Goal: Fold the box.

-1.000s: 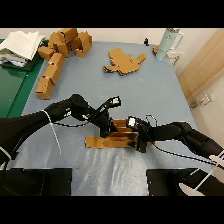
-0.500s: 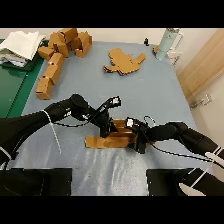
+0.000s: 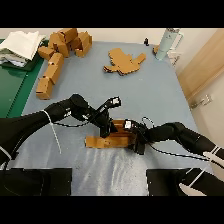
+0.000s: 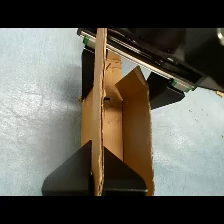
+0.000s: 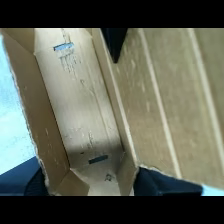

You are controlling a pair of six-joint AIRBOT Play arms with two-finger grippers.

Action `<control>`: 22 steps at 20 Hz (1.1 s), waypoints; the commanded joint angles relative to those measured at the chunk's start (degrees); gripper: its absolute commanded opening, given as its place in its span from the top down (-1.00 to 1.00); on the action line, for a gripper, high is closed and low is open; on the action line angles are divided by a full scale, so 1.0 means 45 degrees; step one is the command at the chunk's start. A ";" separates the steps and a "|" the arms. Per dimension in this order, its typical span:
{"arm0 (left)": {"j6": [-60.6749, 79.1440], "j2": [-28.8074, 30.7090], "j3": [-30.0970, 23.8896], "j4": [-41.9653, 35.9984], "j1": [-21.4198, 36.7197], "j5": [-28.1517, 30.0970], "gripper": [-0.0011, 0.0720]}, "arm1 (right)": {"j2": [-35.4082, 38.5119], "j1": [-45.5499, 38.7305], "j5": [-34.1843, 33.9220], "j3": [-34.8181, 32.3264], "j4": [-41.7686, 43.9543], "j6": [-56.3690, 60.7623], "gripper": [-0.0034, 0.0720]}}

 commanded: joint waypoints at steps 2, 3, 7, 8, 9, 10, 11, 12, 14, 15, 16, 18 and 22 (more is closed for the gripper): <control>0.0005 -0.0005 0.0000 0.0000 0.0000 0.0015 0.93 | 0.0000 0.0010 -0.0233 0.0010 -0.0068 0.0015 -0.75; 0.0005 -0.0005 0.0005 0.0000 0.0000 0.0015 0.93 | 0.0063 0.0010 -0.0398 0.0019 -0.0029 0.0015 -0.75; 0.0005 -0.0005 0.0000 -0.0005 0.0000 0.0015 0.93 | 0.0461 0.0005 -0.0534 0.0015 -0.0622 0.0005 -0.86; 0.0005 -0.0005 0.0000 0.0000 0.0000 0.0015 0.93 | 0.0461 0.0010 -0.0568 0.0015 -0.0729 0.0005 -0.86; 0.0005 -0.0005 0.0000 0.0000 0.0000 0.0010 0.93 | 0.0461 0.0010 -0.0559 0.0015 -0.0729 0.0005 -0.85; 0.0005 -0.0005 0.0000 0.0000 0.0000 0.0010 0.94 | 0.0461 0.0010 -0.0612 0.0015 -0.0724 0.0005 -0.85; 0.0005 -0.0005 0.0000 0.0000 0.0000 0.0015 0.93 | 0.0457 0.0010 -0.0641 0.0015 -0.0733 0.0005 -0.85; 0.0005 -0.0005 0.0000 -0.0005 0.0000 0.0010 0.93 | 0.0457 0.0010 -0.0534 0.0015 -0.0738 0.0000 -0.85; 0.0005 -0.0005 0.0005 0.0000 0.0000 0.0015 0.93 | 0.0442 0.0010 -0.0141 0.0015 -0.0816 -0.0005 -0.85; 0.0005 -0.0005 0.0005 0.0000 0.0000 0.0010 0.93 | 0.0442 -0.0015 0.0005 0.0015 -0.0860 -0.0063 -0.85; 0.0000 -0.0005 0.0000 0.0000 0.0000 0.0015 0.93 | 0.0442 -0.0024 0.0049 0.0019 -0.0865 -0.0151 -0.84; 0.0005 -0.0005 0.0000 0.0000 0.0000 0.0015 0.93 | 0.0442 -0.0083 -0.0165 0.0019 -0.0884 -0.0345 -0.81; 0.0005 -0.0005 0.0000 -0.0005 0.0000 0.0015 0.93 | 0.0442 -0.0520 -0.0792 0.0029 -0.0146 -0.0947 -0.80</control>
